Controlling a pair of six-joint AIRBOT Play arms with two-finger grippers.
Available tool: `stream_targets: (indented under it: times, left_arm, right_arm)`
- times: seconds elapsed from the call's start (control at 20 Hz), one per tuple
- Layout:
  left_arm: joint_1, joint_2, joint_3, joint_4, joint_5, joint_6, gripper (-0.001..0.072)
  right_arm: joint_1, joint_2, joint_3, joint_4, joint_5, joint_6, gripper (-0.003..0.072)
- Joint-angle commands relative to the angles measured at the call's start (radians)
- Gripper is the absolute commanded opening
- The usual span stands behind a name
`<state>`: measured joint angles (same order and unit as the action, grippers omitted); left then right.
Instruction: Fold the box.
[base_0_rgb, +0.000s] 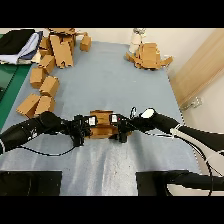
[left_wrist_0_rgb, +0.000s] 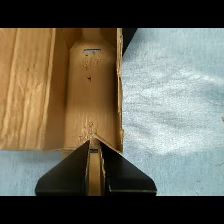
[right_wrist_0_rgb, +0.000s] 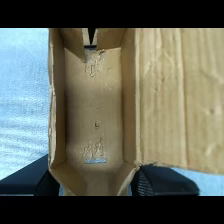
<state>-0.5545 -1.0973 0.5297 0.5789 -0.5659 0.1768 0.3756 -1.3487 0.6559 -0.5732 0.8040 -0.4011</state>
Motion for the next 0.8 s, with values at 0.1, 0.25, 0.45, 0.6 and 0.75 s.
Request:
stream_targets:
  times: [0.1, 0.25, 0.45, 0.6, 0.75]
  left_arm:
    - [-0.007, -0.016, 0.001, -0.012, 0.014, 0.008, 0.0105]
    - [-0.007, -0.042, 0.001, -0.039, 0.015, 0.010, 0.0135]
    - [-0.007, -0.046, 0.002, -0.092, 0.017, 0.010, 0.0384]
    - [-0.007, -0.046, 0.005, -0.094, 0.017, 0.010, 0.0383]
    - [-0.007, -0.046, 0.005, -0.094, 0.017, 0.010, 0.0384]
  right_arm:
    - [0.000, -0.001, -0.001, 0.000, 0.000, 0.000, 0.0531]
    - [0.000, -0.001, -0.001, 0.000, 0.000, 0.000, 0.0530]
    - [0.000, -0.001, -0.001, 0.000, 0.000, 0.000, 0.0531]
    - [0.000, -0.001, -0.001, 0.000, 0.000, 0.000, 0.0530]
    - [0.000, -0.001, -0.001, 0.000, 0.000, 0.000, 0.0530]
